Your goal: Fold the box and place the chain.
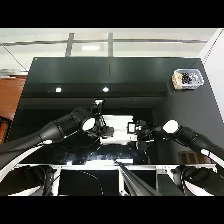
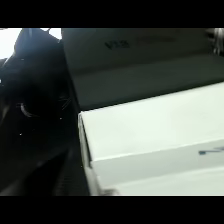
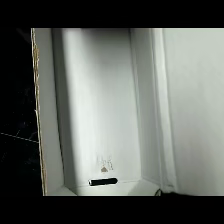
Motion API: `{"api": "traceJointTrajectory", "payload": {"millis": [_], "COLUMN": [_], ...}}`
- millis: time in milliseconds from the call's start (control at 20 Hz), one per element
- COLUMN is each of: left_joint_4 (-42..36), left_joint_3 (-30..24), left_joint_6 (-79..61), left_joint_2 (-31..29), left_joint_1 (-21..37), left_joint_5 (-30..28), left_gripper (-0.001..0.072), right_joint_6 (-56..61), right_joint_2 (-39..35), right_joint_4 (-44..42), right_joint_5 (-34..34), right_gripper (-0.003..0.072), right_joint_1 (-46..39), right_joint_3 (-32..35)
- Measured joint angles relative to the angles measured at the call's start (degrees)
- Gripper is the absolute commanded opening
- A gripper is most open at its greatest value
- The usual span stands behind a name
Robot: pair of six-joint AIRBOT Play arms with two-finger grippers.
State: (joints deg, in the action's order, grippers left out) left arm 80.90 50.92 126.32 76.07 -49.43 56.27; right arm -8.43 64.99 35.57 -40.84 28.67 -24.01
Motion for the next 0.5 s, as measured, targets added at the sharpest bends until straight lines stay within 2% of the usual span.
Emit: {"api": "traceJointTrajectory", "payload": {"millis": [500], "left_joint_4": [4.68], "left_joint_3": [2.56], "left_joint_6": [8.81], "left_joint_2": [1.99], "left_joint_1": [-2.36], "left_joint_5": [4.24], "left_gripper": [0.0349], "right_joint_6": [0.0], "right_joint_2": [0.02], "right_joint_4": [0.0], "right_joint_5": [-0.04], "right_gripper": [0.0343], "right_joint_1": [0.0], "right_joint_3": [0.0]}}
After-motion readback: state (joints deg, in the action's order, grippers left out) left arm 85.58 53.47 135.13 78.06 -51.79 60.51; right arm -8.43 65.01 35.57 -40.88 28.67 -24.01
